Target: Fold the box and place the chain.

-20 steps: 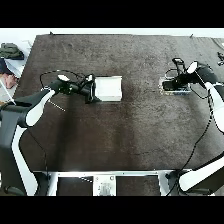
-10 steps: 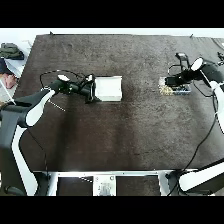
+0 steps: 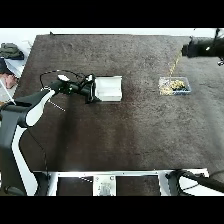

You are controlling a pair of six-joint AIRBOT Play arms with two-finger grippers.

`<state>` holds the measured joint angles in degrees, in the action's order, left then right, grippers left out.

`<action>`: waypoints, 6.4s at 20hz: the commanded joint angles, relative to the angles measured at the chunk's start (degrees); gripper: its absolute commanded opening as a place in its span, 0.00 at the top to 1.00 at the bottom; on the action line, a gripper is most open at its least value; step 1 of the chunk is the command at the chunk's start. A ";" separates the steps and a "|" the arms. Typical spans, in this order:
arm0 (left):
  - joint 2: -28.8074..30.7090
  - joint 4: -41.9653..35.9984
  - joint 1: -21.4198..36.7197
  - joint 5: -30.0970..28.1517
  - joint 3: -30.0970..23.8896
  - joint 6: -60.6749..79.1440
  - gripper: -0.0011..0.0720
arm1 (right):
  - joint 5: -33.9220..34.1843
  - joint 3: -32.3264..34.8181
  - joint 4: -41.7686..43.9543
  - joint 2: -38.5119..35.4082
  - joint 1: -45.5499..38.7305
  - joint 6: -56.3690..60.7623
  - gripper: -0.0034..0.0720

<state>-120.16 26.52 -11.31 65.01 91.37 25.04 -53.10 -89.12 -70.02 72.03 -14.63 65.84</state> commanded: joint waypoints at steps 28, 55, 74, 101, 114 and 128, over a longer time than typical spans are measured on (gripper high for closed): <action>-0.02 0.02 0.07 0.00 0.00 0.00 0.42 | 31.89 -7.91 5.79 0.85 29.99 -4.46 0.97; -0.02 0.02 0.07 -0.02 0.00 0.00 0.43 | 7.52 5.75 2.99 11.93 30.58 -2.86 0.41; -0.02 0.02 0.07 0.00 0.00 0.00 0.42 | 24.52 30.75 9.11 14.88 0.11 16.41 0.53; -0.02 0.02 0.07 0.00 0.00 0.00 0.42 | 34.58 23.21 22.47 -2.32 28.59 5.68 0.97; -0.02 0.02 0.07 0.00 0.00 0.00 0.42 | 38.82 19.28 19.52 5.49 39.01 3.56 0.97; -0.02 0.02 0.07 -0.02 0.00 0.00 0.42 | 22.64 24.63 14.73 8.07 22.73 4.90 0.53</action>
<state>-120.18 26.52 -11.31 65.01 91.37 25.02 -25.15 -67.59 -55.05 81.47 13.50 70.52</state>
